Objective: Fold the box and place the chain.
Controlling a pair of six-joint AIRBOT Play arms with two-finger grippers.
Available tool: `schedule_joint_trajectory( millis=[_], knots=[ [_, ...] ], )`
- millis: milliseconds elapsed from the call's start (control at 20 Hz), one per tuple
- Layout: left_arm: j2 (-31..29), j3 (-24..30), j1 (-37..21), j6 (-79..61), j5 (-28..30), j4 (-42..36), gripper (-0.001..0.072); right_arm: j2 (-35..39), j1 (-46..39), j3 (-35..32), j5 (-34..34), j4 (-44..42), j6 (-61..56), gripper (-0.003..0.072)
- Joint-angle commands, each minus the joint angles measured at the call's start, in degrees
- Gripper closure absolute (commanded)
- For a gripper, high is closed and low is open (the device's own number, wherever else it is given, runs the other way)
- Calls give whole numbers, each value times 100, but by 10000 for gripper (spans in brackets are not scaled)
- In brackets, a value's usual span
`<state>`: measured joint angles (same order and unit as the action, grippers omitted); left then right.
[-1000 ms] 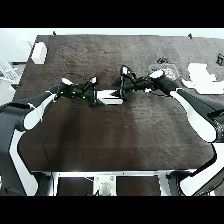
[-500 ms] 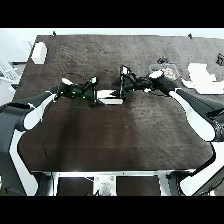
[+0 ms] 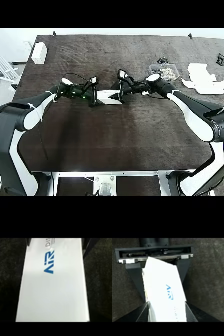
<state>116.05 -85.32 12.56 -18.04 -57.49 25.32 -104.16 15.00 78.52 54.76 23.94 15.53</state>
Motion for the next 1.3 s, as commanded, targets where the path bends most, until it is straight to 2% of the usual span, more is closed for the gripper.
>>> schedule_joint_trajectory(
  millis=[0,250,500,650,700,750,800,850,1000,1250],
  knots=[
    [0,2,-2,7,0,-2,302,2,68,-173,81,0,-90,193],
    [0,2,-2,7,-2,-2,302,15,76,-326,210,-151,-155,191],
    [0,2,-2,7,-2,-2,302,31,13,-92,702,-459,-160,190],
    [0,2,-2,7,0,-2,302,111,-61,87,748,-581,-162,195],
    [0,2,-2,7,-2,-2,302,122,-94,138,748,-599,-162,292],
    [0,2,-2,7,-2,-2,302,120,-133,175,748,-599,-164,491],
    [0,2,-2,7,-2,-2,302,120,-181,177,748,-599,-177,642],
    [0,2,-2,7,-2,-2,302,116,-205,170,743,-592,-313,674],
    [0,2,-2,7,-2,-2,303,107,-234,127,741,-417,-586,676],
    [0,2,-2,7,-2,-2,302,-144,-101,129,748,566,-1628,678]
  ],
)
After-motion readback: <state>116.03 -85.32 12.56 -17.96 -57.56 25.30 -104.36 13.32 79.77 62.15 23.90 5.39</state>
